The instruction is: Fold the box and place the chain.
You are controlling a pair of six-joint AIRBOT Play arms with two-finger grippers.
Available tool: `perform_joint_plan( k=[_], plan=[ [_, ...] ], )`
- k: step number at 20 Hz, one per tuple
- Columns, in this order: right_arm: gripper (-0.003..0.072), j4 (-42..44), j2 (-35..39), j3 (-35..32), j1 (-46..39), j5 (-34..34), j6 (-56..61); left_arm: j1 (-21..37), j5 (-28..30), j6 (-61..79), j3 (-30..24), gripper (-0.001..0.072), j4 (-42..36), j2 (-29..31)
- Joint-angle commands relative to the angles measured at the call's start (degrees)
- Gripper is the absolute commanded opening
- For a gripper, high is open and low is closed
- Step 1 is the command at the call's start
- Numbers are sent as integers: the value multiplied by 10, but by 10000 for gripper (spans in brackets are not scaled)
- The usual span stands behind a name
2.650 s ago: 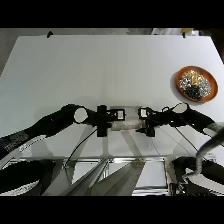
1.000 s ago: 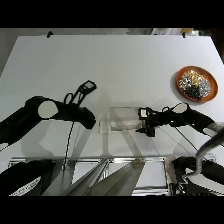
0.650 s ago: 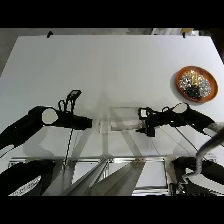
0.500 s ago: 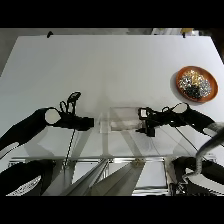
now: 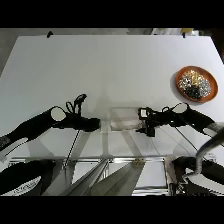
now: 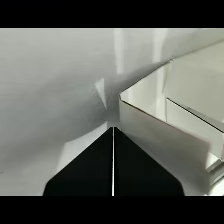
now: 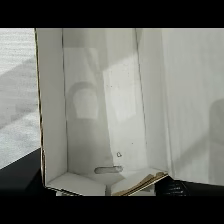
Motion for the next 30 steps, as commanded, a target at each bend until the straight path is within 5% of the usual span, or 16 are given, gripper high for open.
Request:
perform_joint_plan(
  k=[1, 4, 8, 17, 19, 22, 30],
  plan=[
    [408, 0, 0, 0, 0, 0, 0, -18, -12, 32, 28, 7, -15, -2],
    [408, 0, 0, 0, 0, 0, 0, -31, -22, 32, 63, 20, -15, -2],
    [408, 0, 0, 0, 0, 0, 0, -48, -22, 33, 75, 210, -16, -2],
    [408, 0, 0, 0, 0, 0, 0, -66, -24, 31, 75, 213, -29, -2],
    [408, 0, 0, 0, 0, 0, 0, -66, -24, 30, 75, 296, -28, -2],
    [408, 0, 0, 0, 0, 0, 0, -71, -19, 11, 75, 299, -24, -2],
    [408, 0, 0, 0, 0, 0, 0, -124, -57, -228, 177, 299, 183, -61]
  ],
)
